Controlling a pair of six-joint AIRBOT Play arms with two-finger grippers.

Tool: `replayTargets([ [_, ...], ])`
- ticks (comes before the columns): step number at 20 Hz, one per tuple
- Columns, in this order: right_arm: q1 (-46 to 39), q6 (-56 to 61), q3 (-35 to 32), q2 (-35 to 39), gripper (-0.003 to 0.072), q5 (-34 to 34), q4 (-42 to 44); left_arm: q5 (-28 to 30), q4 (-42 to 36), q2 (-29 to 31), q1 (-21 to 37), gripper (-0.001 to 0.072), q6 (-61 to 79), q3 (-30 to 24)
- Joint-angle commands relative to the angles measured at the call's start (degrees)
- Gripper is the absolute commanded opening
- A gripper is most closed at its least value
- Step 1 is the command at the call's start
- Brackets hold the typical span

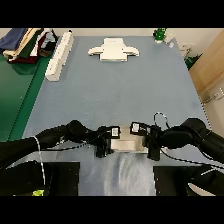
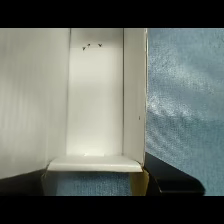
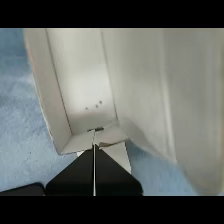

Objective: Fold the box.

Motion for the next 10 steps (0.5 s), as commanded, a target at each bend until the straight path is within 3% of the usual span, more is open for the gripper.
replayTargets([
  [1, -1.1, 32.0, 1.5, 3.8, 0.0002, -13.0, -18.4, 0.0, 0.1, 0.0, 0.0, 0.052, 0.0, 0.1],
  [3, -4.2, 47.5, 1.5, 5.8, 0.0, -20.6, -31.3, 0.0, 0.1, 0.0, 0.0, 0.0519, 0.0, 0.1],
  [5, -10.7, 53.7, 1.5, 6.3, 0.0, -23.5, -35.1, 0.0, 0.1, 0.0, 0.0, 0.052, 0.0, 0.1],
  [10, -30.0, 47.9, -1.6, -1.9, 0.0, -16.5, -10.4, 0.0, 0.1, 0.0, 0.0, 0.0519, 0.0, 0.1],
])
